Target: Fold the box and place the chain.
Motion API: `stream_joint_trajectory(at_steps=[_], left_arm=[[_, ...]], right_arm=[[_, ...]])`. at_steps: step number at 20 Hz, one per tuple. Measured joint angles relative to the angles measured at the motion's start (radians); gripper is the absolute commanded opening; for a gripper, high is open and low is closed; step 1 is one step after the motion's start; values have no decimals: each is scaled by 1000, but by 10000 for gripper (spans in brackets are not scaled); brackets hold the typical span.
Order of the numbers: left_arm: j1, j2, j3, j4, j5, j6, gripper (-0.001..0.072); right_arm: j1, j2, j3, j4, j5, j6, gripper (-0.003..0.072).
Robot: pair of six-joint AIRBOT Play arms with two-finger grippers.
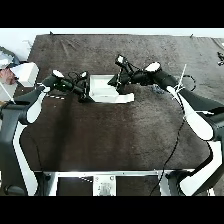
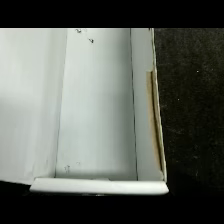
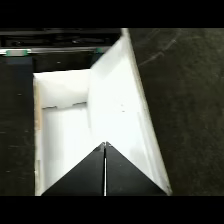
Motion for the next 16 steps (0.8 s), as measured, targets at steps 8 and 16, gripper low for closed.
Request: stream_joint_trajectory(at_steps=[8,16], left_arm=[[0,0,0,0,-2,0,370],[-1,0,0,0,-2,0,370]], right_arm=[[3,-56,-2,4,-133,0,-20],[-5,-87,-3,-36,-157,0,-21]])
